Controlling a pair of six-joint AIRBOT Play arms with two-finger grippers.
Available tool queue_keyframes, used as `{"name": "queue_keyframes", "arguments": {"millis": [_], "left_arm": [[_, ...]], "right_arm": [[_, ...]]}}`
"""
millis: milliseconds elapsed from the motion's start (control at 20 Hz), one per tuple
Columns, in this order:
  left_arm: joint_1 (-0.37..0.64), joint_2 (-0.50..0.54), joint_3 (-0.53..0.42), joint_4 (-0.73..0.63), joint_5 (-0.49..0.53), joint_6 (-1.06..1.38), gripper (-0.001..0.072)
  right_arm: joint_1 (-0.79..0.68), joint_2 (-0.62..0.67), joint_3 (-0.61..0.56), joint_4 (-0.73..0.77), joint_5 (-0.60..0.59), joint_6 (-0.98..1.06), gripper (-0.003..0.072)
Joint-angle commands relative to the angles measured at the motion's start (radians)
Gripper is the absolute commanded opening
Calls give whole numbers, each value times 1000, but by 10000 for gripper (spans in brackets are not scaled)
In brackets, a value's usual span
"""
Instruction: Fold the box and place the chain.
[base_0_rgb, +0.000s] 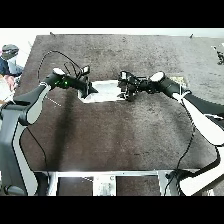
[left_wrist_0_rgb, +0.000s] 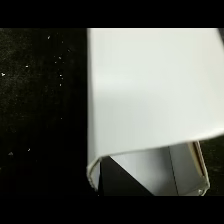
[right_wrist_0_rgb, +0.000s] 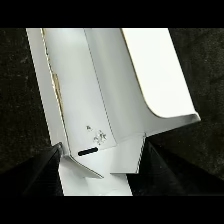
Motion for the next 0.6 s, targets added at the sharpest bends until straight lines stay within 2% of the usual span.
{"name": "queue_keyframes", "arguments": {"millis": [0, 550], "left_arm": [[0, 0, 0, 0, -2, 0, 11], [0, 0, 0, 0, -2, 0, 11]], "right_arm": [[-5, -25, 28, 12, 33, -13, 621], [-16, -219, 272, 3, 331, 46, 621]]}}
